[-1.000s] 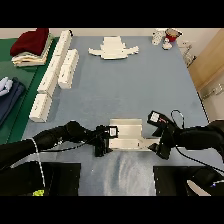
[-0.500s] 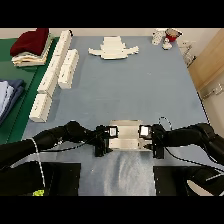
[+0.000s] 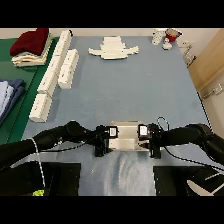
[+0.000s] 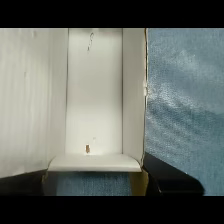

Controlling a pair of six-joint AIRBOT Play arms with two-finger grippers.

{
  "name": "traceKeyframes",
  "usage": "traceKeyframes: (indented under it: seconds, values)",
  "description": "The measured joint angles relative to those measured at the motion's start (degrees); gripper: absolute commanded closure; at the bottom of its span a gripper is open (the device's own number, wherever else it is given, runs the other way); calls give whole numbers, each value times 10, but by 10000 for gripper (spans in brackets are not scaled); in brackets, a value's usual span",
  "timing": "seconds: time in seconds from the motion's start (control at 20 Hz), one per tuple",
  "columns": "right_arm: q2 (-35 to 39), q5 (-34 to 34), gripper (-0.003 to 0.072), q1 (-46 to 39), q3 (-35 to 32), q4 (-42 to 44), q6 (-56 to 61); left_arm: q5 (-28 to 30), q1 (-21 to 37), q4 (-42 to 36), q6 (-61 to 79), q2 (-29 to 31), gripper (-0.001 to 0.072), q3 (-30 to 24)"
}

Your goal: Fold the box.

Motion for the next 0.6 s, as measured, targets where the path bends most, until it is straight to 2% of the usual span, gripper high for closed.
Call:
traceKeyframes:
  seconds: [0.05,0.1,0.35,0.45,0.5,0.55,0.6]
  values:
    - [-4,0,105,0,0,5,-2,0,0,0,0,0,267,0]
    - [-9,1,94,0,0,10,-3,0,0,0,0,0,267,0]
    - [-24,2,95,0,0,25,-15,0,0,0,0,0,267,0]
    - [-25,2,126,0,0,26,-17,0,0,0,0,0,267,0]
    - [-24,0,241,0,2,24,-10,0,0,0,0,0,267,0]
    - [-20,-4,409,0,7,13,16,0,0,0,0,0,267,0]
    - [-15,-11,525,0,15,-11,58,0,0,0,0,0,267,0]
